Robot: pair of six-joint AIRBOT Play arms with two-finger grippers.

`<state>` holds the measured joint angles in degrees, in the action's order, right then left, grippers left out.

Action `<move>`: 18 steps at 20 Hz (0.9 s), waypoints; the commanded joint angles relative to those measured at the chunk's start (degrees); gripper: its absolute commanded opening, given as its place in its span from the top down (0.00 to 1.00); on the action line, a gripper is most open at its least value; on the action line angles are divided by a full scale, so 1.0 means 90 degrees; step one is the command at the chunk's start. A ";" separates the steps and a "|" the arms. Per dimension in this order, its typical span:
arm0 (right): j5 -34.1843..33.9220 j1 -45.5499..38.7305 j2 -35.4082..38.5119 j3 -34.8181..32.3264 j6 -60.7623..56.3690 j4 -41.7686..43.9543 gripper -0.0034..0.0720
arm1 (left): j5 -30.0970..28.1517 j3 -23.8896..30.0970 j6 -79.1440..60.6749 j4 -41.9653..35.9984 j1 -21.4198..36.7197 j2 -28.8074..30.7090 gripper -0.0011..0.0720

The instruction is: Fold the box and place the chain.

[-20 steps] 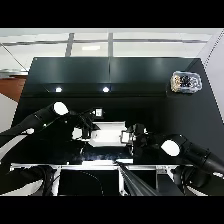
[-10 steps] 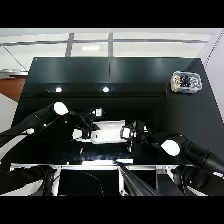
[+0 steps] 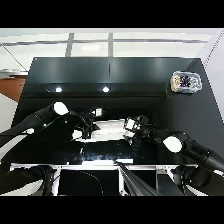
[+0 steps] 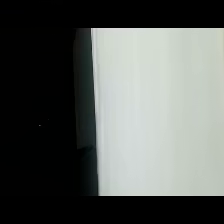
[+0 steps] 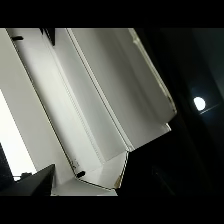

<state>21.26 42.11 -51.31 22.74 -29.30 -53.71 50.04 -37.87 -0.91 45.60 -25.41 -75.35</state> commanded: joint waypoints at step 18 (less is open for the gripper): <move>0.0483 -0.0114 -0.0282 0.0010 0.1549 0.1185 0.03 | -0.0223 -0.0002 -0.0012 0.0566 -0.0398 0.0478 0.95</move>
<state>26.28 41.10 -53.21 22.79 -16.58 -44.66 48.29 -37.87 -1.17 50.70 -28.82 -71.11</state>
